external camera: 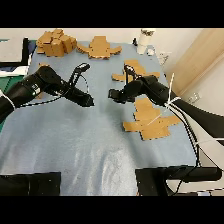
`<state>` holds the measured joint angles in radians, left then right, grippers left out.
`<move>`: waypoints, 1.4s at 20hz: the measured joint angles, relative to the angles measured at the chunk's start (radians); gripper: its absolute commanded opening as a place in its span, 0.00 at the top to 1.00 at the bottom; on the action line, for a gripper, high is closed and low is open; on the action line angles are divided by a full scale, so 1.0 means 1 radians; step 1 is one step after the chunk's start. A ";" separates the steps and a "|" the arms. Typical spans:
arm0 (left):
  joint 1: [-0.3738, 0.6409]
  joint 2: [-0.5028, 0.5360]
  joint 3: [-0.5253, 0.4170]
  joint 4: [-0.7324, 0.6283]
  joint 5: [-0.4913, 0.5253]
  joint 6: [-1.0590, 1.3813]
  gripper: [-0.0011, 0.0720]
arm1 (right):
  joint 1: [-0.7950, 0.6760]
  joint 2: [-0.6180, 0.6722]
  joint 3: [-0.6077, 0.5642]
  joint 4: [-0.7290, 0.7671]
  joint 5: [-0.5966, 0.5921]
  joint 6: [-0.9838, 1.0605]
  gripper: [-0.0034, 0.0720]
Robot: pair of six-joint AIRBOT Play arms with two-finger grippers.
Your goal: Fold the box.
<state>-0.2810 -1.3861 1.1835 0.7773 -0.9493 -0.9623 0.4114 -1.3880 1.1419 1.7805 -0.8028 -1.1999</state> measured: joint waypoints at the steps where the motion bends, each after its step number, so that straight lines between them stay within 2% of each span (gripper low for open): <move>1: 0.000 0.000 0.000 -0.013 0.000 0.000 0.97 | 0.000 -0.001 0.000 0.008 0.000 0.024 0.95; 3: 0.000 0.000 0.000 -0.034 0.009 0.000 0.97 | -0.005 0.000 0.012 0.007 -0.007 0.043 0.93; 4: 0.000 0.000 0.000 -0.040 0.012 0.000 0.97 | -0.014 0.002 0.028 -0.010 -0.023 0.039 0.74; 5: 0.000 0.000 0.000 -0.046 0.016 0.000 0.97 | -0.027 0.004 0.053 -0.052 -0.057 0.020 0.64; 9: 0.000 0.000 0.000 -0.056 0.013 -0.009 0.96 | -0.138 0.006 0.155 -0.360 -0.316 -0.013 0.66; 10: 0.000 0.000 0.000 -0.056 0.010 -0.017 0.85 | -0.191 0.006 0.169 -0.427 -0.382 -0.030 0.62; 11: 0.000 0.000 0.000 -0.057 0.008 -0.023 0.42 | -0.252 0.007 0.179 -0.471 -0.435 -0.053 0.40; 12: 0.000 0.000 0.000 -0.058 0.005 -0.028 0.18 | -0.324 0.006 0.185 -0.493 -0.477 -0.080 0.26; 15: 0.000 0.000 0.000 -0.068 -0.003 -0.053 0.18 | -0.579 -0.013 0.196 -0.432 -0.547 -0.204 0.26; 20: 0.000 0.000 0.000 -0.103 -0.045 -0.079 0.18 | -0.894 -0.101 0.201 -0.186 -0.594 -0.485 0.26; 24: 0.000 0.000 0.000 -0.126 -0.087 -0.112 0.18 | -0.993 -0.185 0.203 -0.086 -0.619 -0.672 0.26; 28: 0.000 0.000 0.000 -0.159 -0.127 -0.132 0.18 | -1.022 -0.251 0.203 -0.032 -0.645 -0.799 0.27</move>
<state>-0.2810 -1.3861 1.1831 0.6178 -1.0763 -1.0939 -0.6109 -1.6386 1.3445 1.7481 -1.4475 -1.9991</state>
